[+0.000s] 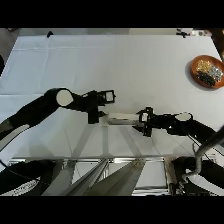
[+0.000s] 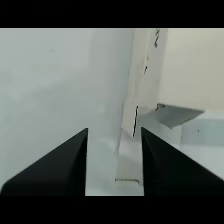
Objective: Fold the box and place the chain.
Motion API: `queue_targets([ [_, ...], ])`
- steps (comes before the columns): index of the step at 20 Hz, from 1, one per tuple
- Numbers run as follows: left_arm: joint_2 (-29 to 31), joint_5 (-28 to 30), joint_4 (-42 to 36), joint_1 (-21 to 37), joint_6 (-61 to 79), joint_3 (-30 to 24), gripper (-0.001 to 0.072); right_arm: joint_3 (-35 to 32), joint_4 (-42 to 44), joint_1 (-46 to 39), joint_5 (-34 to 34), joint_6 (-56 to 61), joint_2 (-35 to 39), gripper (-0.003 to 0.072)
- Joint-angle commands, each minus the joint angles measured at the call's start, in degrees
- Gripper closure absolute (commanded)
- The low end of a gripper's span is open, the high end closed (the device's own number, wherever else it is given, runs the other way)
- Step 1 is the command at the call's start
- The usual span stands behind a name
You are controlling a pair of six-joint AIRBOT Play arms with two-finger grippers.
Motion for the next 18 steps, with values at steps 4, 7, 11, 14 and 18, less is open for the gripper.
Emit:
queue_targets([
  [4,7.7,-18.2,-2.4,1.9,-6.0,0.0,0.0707,0.0,0.0,0.0,0.1,0.0,0.0,0.0217],
  [7,7.4,-15.1,-9.7,-4.0,-2.1,-0.8,0.0705,0.0,0.0,0.0,0.1,0.0,0.0,0.0217],
  [11,2.6,-8.6,-24.6,-10.9,7.6,-1.1,0.0702,0.0,0.0,0.0,0.1,0.0,0.0,0.0217],
  [14,-2.3,-1.5,-28.0,-12.1,7.8,-1.1,0.0705,0.0,0.0,0.0,0.1,0.0,0.0,0.0217],
  [18,-5.7,20.4,-40.2,-12.0,9.5,-1.1,0.0702,0.0,0.0,0.0,0.1,0.0,0.0,0.0217],
])
